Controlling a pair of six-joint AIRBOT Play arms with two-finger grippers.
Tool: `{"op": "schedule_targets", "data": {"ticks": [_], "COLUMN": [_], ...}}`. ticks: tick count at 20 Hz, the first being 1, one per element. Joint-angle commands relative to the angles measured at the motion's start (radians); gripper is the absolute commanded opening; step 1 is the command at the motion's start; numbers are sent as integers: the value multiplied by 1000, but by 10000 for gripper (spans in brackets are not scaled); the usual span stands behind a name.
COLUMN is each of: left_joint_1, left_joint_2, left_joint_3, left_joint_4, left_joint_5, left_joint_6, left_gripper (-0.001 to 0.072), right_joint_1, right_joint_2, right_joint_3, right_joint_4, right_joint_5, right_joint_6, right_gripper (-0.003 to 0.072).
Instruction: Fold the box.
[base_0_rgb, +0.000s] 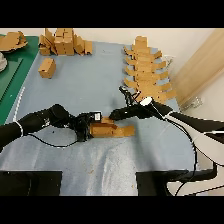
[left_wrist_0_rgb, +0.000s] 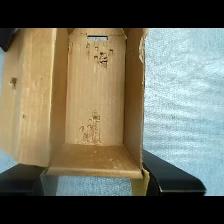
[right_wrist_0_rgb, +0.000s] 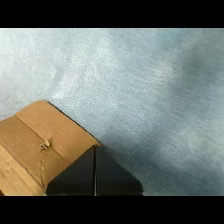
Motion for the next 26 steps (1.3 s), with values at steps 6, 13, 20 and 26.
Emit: {"op": "schedule_targets", "data": {"ticks": [6,13,20,26], "left_joint_1": [0,0,0,0], "left_joint_2": [0,0,0,0], "left_joint_3": [1,1,1,1], "left_joint_4": [0,0,0,0], "left_joint_5": [-1,0,-1,-2], "left_joint_6": [0,0,0,0], "left_gripper": [502,502,502,502], "right_joint_1": [-122,13,124,215], "right_joint_2": [317,408,401,400], "right_joint_3": [1,-106,-222,-222], "right_joint_4": [-627,-471,-492,-468], "right_joint_5": [116,472,143,-87], "right_joint_6": [383,51,-74,-319], "right_gripper": [2,180,474,473]}}
